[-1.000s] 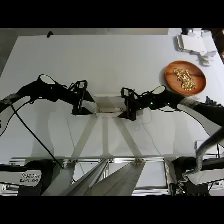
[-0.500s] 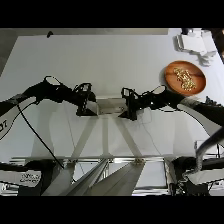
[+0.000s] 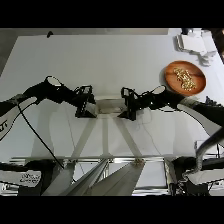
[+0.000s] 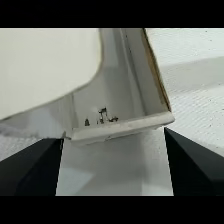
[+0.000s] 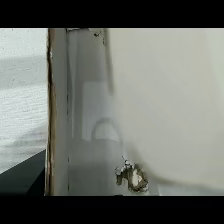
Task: Fold the box and place the chain.
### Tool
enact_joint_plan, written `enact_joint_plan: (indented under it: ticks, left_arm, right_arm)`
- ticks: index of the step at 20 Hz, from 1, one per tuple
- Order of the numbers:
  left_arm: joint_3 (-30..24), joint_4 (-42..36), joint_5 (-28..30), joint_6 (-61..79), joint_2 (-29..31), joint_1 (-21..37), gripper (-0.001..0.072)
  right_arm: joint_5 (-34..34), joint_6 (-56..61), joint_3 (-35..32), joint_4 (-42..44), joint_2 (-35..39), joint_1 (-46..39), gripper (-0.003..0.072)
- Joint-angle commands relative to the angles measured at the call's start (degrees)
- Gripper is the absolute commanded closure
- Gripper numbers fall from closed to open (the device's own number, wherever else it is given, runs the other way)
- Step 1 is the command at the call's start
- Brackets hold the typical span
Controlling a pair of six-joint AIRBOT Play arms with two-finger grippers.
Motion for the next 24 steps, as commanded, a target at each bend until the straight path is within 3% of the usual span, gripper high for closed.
enact_joint_plan:
  ticks: [1, 7, 12, 14, 16, 21, 24]
  left_arm:
    - [-0.02, -0.63, -0.17, -4.70, 0.02, -0.04, 0.0011]
    - [-0.04, -5.14, -0.28, -7.50, 0.02, -0.90, 0.0012]
    - [-1.46, -4.90, 9.77, -6.71, 0.00, -2.32, 0.0013]
    - [-2.75, -4.96, 11.34, -2.78, 0.00, -2.56, 0.0014]
    - [-4.26, -5.70, 11.32, 3.82, 0.02, -2.56, 0.0015]
    - [-4.37, -8.41, 10.67, 4.83, 0.13, -2.56, 0.0015]
    - [-4.37, -10.71, 7.41, 6.14, 0.13, -2.56, 0.0016]
  right_arm:
    - [-0.04, -0.02, 0.04, -0.09, 0.00, 0.02, 0.0145]
    - [-0.04, -0.02, 0.04, -0.09, 0.00, 0.02, 0.0145]
    - [-0.04, -0.02, 0.04, -0.09, 0.00, 0.02, 0.0145]
    - [-0.04, -0.02, 0.04, -0.09, 0.00, 0.02, 0.0145]
    - [-0.04, -0.02, 0.04, -0.09, 0.00, 0.02, 0.0145]
    - [-0.04, -0.02, 0.04, -0.09, 0.00, 0.02, 0.0145]
    - [-0.04, -0.02, 0.04, -0.09, 0.00, 0.02, 0.0145]
